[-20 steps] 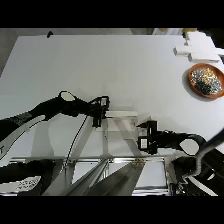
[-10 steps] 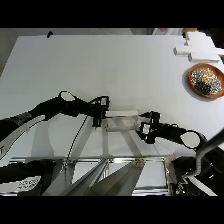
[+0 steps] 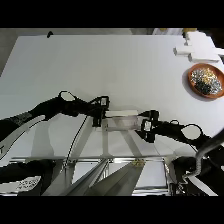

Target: Fold the box and place the chain.

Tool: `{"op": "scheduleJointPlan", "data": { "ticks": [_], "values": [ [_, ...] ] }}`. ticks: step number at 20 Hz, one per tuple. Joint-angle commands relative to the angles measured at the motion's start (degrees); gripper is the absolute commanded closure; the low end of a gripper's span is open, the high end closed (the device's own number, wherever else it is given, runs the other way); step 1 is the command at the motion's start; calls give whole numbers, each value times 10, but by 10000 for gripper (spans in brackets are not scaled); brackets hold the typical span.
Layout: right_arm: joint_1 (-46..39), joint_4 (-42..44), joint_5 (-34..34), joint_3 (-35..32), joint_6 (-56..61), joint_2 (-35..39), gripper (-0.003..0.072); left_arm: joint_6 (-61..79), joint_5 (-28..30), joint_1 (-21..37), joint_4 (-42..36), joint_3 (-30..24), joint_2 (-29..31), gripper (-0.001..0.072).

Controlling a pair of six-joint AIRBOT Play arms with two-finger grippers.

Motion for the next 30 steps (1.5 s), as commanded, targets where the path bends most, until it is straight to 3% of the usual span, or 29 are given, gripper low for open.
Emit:
{"op": "scheduleJointPlan", "data": {
  "ticks": [1,3,9,15,22,25,30],
  "values": [
    [-2,54,9,14,-87,-38,-17,0,0,0,0,0,0,698],
    [-18,92,23,14,-144,-59,-17,0,0,0,0,0,0,698],
    [-90,94,74,18,-149,-65,-17,0,0,0,0,0,0,698],
    [-90,98,102,30,-164,-89,-15,0,0,0,0,0,0,698],
    [-90,102,129,66,-162,-166,-10,0,-1,0,0,0,0,698],
    [-90,93,163,66,-162,-187,7,0,-1,0,0,0,0,698],
    [-88,76,165,66,-162,-193,43,0,0,0,0,0,0,698]
  ]
}}
